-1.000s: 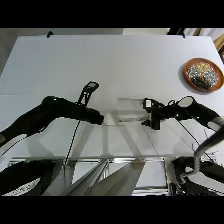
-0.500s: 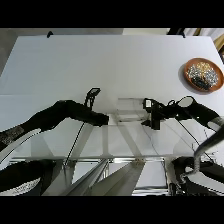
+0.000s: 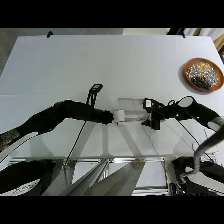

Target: Fold the box and place the chain.

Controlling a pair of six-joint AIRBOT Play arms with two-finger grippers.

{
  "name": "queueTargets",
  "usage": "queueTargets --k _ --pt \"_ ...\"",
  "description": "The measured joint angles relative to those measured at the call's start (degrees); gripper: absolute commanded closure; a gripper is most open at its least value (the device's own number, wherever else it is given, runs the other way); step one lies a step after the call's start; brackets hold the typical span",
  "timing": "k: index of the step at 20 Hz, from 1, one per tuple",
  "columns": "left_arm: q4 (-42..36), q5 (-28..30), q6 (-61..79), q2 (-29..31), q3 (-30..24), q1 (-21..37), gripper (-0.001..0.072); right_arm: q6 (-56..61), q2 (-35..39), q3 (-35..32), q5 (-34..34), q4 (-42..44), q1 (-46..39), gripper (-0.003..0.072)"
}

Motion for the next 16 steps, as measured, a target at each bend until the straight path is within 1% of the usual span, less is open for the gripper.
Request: queueTargets --k 1,2,3,5,6,8,9,16 --pt "-0.39 -0.42 0.24 0.28 0.02 -0.20 0.0456 -0.02 0.00 0.00 0.00 0.00 0.00 0.0394" --pt "-0.74 -0.87 0.33 0.48 0.00 -0.33 0.0394 0.00 0.00 0.02 -0.02 0.00 0.00 0.0394" --pt "-1.11 -1.53 0.42 0.63 0.02 -0.44 0.0373 -0.02 0.00 0.02 0.00 0.00 0.00 0.0394" --pt "-1.55 -2.89 0.50 0.81 0.00 -0.68 0.0368 -0.02 0.00 0.00 -0.02 0.00 0.00 0.0394" --pt "-1.73 -3.78 0.52 0.87 0.00 -0.94 0.0345 0.00 0.00 0.00 0.00 0.00 0.00 0.0394" --pt "-2.19 -5.38 0.52 0.92 0.00 -1.57 0.0185 -0.02 0.00 0.02 0.00 0.00 0.00 0.0394" --pt "-2.43 -6.08 0.39 0.85 0.00 -1.86 0.0173 -0.02 0.00 0.02 0.00 0.00 0.00 0.0394" --pt "-2.75 -7.76 -2.14 -1.33 0.22 -3.48 0.0172 -0.02 0.00 0.00 0.00 -0.02 0.00 0.0394"
